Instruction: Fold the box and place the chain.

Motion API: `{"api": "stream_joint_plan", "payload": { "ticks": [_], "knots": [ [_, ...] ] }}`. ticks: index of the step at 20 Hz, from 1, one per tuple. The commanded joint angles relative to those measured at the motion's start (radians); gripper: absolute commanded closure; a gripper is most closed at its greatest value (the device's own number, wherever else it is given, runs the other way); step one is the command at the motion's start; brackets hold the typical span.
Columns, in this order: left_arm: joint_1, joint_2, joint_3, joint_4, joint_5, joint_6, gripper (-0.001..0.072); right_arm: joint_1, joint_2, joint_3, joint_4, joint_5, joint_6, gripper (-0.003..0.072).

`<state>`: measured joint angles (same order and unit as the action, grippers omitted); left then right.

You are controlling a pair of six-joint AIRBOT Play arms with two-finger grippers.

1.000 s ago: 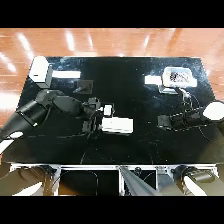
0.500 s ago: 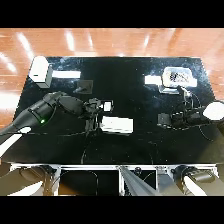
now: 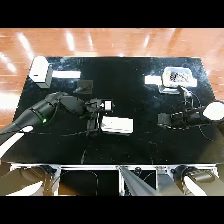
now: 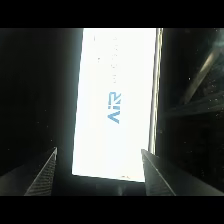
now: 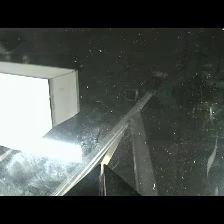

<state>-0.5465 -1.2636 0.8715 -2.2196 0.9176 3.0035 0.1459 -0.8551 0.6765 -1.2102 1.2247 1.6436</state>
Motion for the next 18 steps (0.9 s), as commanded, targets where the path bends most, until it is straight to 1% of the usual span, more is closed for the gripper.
{"api": "stream_joint_plan", "payload": {
  "ticks": [1,6,13,18],
  "knots": [
    [-0.001,-0.026,0.0,-0.003,0.018,0.0,0.0086,-0.001,0.001,0.0,0.0,-0.002,0.0,0.0651],
    [-0.001,-0.036,0.0,-0.016,0.044,0.0,0.0086,-0.001,0.001,0.0,-0.008,-0.002,0.0,0.0652],
    [-0.001,-0.045,0.0,-0.023,0.039,0.0,0.0087,-0.001,0.001,0.0,-0.021,-0.002,0.0,0.0651],
    [-0.001,-0.046,0.0,-0.023,0.014,0.0,0.0088,-0.001,0.001,0.0,-0.021,-0.002,0.0,0.0651]
  ]
}}
